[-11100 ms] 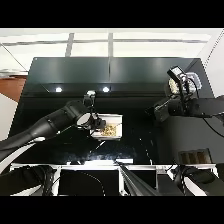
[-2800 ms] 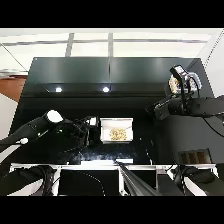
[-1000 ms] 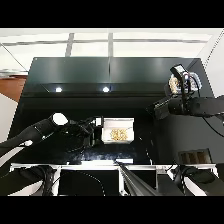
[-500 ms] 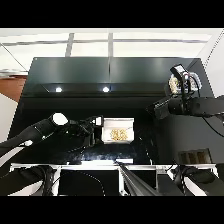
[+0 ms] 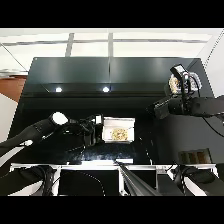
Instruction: Fold the box and place the chain.
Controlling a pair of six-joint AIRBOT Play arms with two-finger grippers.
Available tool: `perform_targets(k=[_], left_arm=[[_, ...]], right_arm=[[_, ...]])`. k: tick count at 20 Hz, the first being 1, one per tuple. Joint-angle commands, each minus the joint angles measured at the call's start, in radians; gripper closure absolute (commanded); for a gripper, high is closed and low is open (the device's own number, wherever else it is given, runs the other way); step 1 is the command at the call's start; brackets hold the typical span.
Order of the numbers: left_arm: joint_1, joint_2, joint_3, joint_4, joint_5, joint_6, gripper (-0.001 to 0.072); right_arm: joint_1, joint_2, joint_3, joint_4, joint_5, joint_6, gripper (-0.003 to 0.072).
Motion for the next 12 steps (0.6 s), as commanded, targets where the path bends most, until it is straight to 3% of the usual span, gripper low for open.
perform_targets(k=[1, 8, 9, 11, 12], left_arm=[[-0.012, 0.0, 0.002, -0.011, 0.002, 0.009, 0.0008], [-0.062, 0.0, 0.001, -0.012, 0.056, 0.019, 0.002], [-0.062, 0.0, 0.001, -0.012, 0.056, 0.018, 0.0053], [-0.062, 0.0, 0.001, -0.011, 0.055, 0.018, 0.0259], [-0.062, 0.0, 0.001, -0.011, 0.053, 0.019, 0.0321]], right_arm=[[0.0, -0.001, 0.0, 0.001, 0.0, 0.0, -0.0015], [0.0, 0.0, 0.0, 0.0, 0.0, 0.003, -0.0015], [0.0, -0.001, 0.0, 0.0, 0.0, 0.003, -0.0015], [0.0, -0.001, 0.0, 0.0, 0.0, 0.003, -0.0015], [0.0, -0.001, 0.0, 0.0, 0.0, 0.003, -0.0015]])
